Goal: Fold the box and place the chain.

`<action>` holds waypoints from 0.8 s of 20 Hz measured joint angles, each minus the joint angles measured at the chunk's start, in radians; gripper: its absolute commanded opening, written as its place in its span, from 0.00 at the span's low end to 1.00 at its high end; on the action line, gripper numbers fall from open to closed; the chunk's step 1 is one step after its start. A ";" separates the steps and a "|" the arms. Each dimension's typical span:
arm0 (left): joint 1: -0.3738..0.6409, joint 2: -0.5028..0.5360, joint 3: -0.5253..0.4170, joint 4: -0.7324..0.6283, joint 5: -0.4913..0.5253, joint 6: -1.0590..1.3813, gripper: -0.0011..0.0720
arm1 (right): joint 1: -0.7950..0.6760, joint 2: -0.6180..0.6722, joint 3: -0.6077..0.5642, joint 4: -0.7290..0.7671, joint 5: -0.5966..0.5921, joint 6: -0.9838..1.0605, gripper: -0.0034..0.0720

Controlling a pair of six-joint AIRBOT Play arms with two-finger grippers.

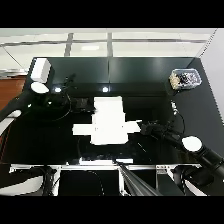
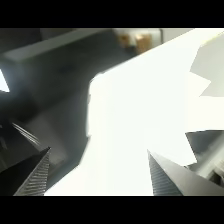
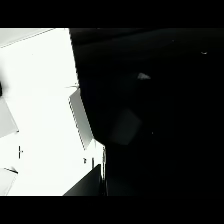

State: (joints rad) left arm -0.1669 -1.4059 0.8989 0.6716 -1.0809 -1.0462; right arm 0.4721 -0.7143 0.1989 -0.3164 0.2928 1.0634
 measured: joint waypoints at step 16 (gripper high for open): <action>-0.082 -0.334 0.249 0.039 -0.385 0.417 0.23 | 0.003 0.000 -0.002 -0.028 -0.001 -0.003 0.06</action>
